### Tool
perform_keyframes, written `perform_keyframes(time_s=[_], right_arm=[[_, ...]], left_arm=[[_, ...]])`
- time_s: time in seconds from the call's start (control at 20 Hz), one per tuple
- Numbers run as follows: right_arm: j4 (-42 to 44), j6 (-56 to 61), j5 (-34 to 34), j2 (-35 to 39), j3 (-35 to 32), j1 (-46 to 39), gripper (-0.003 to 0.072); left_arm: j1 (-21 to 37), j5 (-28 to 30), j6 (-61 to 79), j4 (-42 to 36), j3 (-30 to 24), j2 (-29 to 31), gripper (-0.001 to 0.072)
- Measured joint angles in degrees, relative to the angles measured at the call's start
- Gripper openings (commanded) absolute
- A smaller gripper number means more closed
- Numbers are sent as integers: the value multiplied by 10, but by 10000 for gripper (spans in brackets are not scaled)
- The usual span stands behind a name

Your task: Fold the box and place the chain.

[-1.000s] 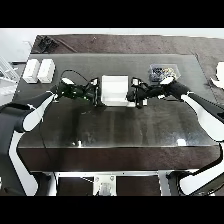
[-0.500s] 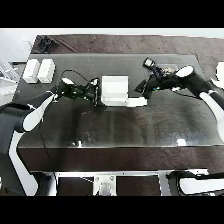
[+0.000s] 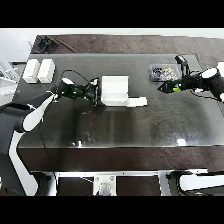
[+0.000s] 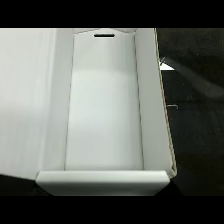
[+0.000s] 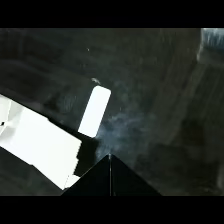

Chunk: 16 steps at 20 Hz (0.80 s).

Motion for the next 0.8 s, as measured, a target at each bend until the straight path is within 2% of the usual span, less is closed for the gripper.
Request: perform_keyframes(time_s=[0.35, 0.6, 0.8], right_arm=[[9, 65, 36, -72, -5, 28, 16], [41, 75, 58, -91, -3, 87, 16], [67, 82, 62, -94, 24, 122, 15]], left_arm=[[0, 0, 0, 0, 0, 0, 524], [0, 0, 0, 0, 0, 0, 524], [0, 0, 0, 0, 0, 0, 524]])
